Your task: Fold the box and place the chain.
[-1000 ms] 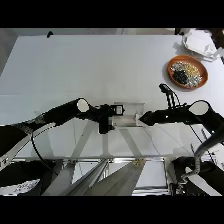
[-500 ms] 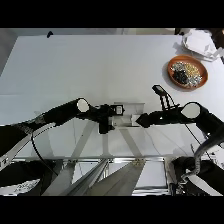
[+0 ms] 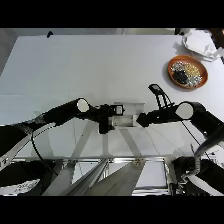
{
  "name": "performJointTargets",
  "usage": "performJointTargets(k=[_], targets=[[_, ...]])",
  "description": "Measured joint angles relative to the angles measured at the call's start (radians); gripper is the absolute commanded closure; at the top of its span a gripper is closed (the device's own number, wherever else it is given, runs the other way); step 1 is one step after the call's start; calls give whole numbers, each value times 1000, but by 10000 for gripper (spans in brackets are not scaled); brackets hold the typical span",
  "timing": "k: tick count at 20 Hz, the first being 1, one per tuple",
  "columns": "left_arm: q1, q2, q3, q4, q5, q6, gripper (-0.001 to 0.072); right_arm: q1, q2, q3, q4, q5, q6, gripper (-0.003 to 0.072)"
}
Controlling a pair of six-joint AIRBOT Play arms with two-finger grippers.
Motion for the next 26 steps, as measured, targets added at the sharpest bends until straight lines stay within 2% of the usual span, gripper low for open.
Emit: performJointTargets(k=[11, 19, 23, 26], targets=[[0, 0, 0, 0, 0, 0, 439, 156, -101, 109, -263, 63, 341, 235], [0, 0, 0, 0, 0, 1, 439, 235, -203, 130, -350, 66, 480, 236], [0, 0, 0, 1, 0, 1, 439, 253, -230, 133, -383, 62, 512, 290], [0, 0, 0, 1, 0, 1, 439, 257, -236, 134, -399, 62, 518, 418]])
